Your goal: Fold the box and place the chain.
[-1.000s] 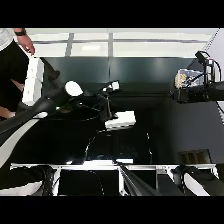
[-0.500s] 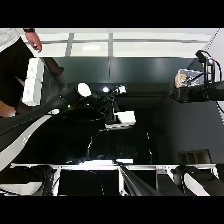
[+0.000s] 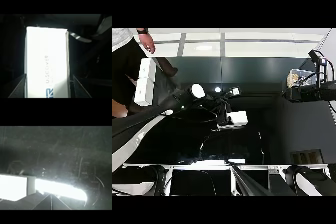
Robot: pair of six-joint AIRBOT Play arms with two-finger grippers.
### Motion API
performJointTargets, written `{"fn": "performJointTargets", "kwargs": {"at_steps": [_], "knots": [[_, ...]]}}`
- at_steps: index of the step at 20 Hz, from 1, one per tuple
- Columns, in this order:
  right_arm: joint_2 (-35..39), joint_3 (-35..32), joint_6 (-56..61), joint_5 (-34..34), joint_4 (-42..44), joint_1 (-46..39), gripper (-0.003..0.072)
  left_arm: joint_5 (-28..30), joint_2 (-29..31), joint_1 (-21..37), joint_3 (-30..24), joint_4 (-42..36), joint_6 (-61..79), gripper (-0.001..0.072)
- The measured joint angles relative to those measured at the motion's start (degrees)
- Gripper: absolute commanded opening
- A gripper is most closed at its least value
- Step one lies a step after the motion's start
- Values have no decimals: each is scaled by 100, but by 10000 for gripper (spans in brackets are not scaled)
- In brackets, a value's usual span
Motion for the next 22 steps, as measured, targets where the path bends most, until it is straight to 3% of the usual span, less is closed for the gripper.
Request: {"fn": "performJointTargets", "kwargs": {"at_steps": [6,8,11,13,17,22], "knots": [[0,0,52,-13,-2,0,16,560,-203,-446,4,433,-81,710],[0,0,61,-17,-2,0,17,885,-289,-605,4,719,-269,366],[0,0,66,-9,0,0,17,885,-223,-656,22,1067,-809,359],[0,0,83,57,-4,0,17,575,2,-474,22,1405,-1338,354],[0,0,81,142,-2,0,17,-328,787,387,-131,2549,-2957,355],[0,0,28,166,-4,0,17,-1263,2011,2455,-782,3622,-4415,355]]}}
